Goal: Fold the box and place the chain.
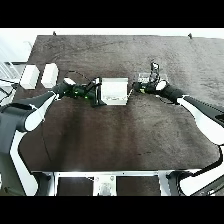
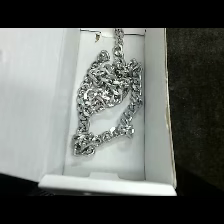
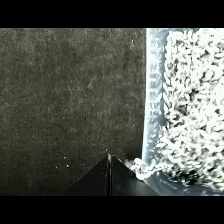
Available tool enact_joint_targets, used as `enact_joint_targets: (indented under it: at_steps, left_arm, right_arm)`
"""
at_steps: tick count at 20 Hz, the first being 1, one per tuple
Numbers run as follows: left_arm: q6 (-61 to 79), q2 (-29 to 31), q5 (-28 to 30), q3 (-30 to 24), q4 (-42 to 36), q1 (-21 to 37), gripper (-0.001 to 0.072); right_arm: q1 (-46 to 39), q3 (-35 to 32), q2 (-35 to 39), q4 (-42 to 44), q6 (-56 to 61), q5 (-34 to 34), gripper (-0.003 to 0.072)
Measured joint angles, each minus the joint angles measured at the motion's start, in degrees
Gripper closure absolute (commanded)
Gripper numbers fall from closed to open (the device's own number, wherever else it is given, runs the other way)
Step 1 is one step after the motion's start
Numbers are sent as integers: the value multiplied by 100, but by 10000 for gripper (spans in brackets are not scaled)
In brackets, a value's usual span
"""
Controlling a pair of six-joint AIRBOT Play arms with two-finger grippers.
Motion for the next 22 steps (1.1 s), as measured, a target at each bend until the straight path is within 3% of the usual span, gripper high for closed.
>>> enact_joint_targets:
  at_steps: [7, 12, 14, 15, 17, 19, 22]
  left_arm:
    - [2, 0, 0, 0, 0, 0, 241]
    - [2, 0, 0, 0, -2, 0, 241]
    - [2, 0, 0, 0, -2, 0, 241]
    - [2, 0, 0, 0, 0, 0, 241]
    - [0, 0, 0, 0, -2, 0, 241]
    - [2, 0, 0, 0, 0, 0, 241]
    - [2, 0, 0, 0, -2, 0, 241]
  right_arm:
    - [131, -31, 1016, -365, -17, 553, 679]
    - [160, -614, 1283, -562, 254, 603, 669]
    - [170, -907, 1239, -579, 376, 236, 288]
    - [170, -990, 1154, -592, 424, 81, 215]
    - [170, -1012, 918, -597, 501, -116, 222]
    - [175, -894, 651, -553, 555, -219, 315]
    - [184, -597, 293, -409, 601, -310, 312]
